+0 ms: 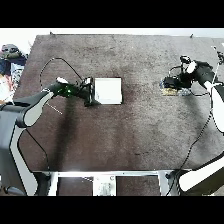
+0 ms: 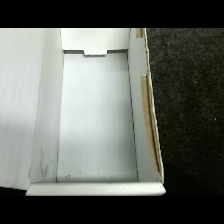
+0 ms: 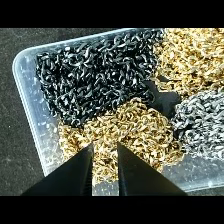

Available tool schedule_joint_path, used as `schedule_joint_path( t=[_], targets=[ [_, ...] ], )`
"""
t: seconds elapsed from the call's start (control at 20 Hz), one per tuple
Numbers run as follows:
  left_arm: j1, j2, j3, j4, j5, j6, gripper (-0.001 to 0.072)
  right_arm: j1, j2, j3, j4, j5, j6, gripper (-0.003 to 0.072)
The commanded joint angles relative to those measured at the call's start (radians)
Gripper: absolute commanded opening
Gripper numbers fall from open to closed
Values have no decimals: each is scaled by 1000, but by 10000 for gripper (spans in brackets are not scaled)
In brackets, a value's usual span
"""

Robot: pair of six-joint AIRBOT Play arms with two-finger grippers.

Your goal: Fold the box and place the chain.

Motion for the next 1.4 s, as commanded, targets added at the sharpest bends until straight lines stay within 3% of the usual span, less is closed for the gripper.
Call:
schedule_joint_path(
  t=[0.0,0.3,0.35,0.7,1.05,1.2,1.35],
  targets=[
    [0,0,0,0,0,0,295,0,-6,0,2,-6,11,170],
    [0,0,0,0,0,0,295,0,-26,-1,1,-9,15,151],
    [0,0,0,0,0,0,295,0,-28,0,-3,-10,15,33],
    [0,0,0,0,0,0,295,4,21,1,-17,-9,13,11],
    [0,0,0,0,0,0,296,48,238,1,-18,45,-50,10],
    [0,0,0,0,0,0,295,84,398,1,-24,-5,-76,10],
    [0,0,0,0,0,0,296,145,573,1,-130,-101,-75,10]
  ],
)
